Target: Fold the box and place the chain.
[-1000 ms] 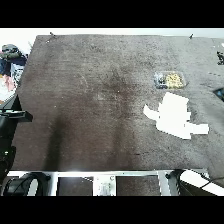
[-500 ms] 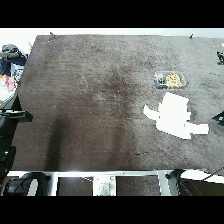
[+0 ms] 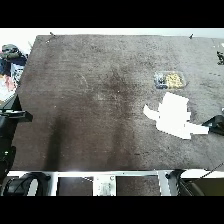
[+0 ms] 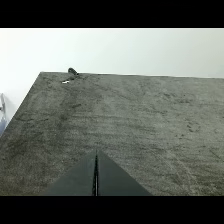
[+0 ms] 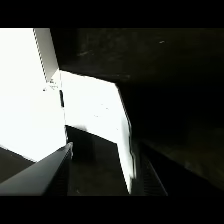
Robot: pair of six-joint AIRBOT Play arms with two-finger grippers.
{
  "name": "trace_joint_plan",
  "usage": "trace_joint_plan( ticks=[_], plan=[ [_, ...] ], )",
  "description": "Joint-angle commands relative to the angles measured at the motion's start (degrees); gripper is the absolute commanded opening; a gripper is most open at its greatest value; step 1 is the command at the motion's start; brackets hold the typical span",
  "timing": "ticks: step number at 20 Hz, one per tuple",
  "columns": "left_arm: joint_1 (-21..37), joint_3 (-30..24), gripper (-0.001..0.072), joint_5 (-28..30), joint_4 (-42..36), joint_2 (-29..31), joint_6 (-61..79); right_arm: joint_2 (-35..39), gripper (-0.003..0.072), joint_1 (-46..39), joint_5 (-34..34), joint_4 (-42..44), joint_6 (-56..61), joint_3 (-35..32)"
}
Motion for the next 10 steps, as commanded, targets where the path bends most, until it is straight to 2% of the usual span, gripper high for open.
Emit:
trace_joint_plan(
  ticks=[1, 2, 4, 8, 9, 10],
  plan=[
    [0.04, -0.02, 0.0010, 0.02, 0.02, 0.04, 0.00, -3.56, 0.0462, 0.48, 0.28, 2.78, -2.86, -1.66],
    [0.04, -0.02, 0.0011, 0.02, 0.02, 0.04, 0.00, -4.42, 0.0461, 0.87, 0.17, 3.67, -4.04, -1.92],
    [0.04, -0.02, 0.0011, 0.00, 0.02, 0.04, 0.00, -5.81, 0.0237, 1.81, -1.16, 4.35, -5.11, -1.95],
    [0.04, -0.02, 0.0011, 0.02, 0.02, 0.04, 0.00, -8.66, 0.0234, 3.85, -1.03, 4.57, -5.75, -1.95],
    [0.04, -0.02, 0.0011, 0.00, 0.02, 0.04, 0.00, -9.09, 0.0189, 4.24, -0.81, 4.85, -6.60, -1.95],
    [0.04, -0.02, 0.0011, 0.00, 0.02, 0.04, 0.00, -9.20, 0.0015, 4.31, 0.37, 5.92, -8.92, -1.95]
  ],
)
